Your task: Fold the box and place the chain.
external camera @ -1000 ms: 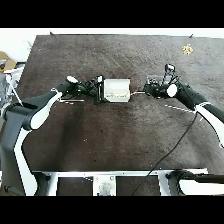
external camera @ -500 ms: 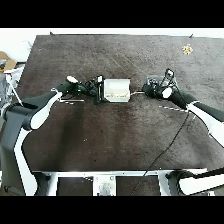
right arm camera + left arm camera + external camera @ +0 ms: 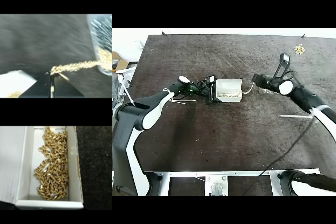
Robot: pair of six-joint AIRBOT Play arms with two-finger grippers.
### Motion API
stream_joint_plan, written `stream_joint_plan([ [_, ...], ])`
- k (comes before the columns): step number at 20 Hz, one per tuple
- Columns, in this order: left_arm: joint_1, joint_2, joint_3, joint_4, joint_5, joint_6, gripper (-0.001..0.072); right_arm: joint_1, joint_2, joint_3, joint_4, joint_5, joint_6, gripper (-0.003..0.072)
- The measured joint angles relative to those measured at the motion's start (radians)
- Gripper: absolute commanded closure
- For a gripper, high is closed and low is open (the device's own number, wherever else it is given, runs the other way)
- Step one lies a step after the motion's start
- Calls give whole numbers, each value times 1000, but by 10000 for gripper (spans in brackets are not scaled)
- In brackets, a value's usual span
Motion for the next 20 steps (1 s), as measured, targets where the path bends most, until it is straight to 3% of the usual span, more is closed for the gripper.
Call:
stream_joint_plan([
  [4,0,0,0,0,0,0,440,108,200,50,-52,-28,-10,686],
  [8,0,0,0,0,0,0,440,184,265,121,-134,-37,-14,685],
  [13,0,0,0,0,0,0,440,230,234,143,-163,-14,-13,686],
  [20,0,0,0,0,0,0,440,292,87,148,-166,25,-11,686],
])
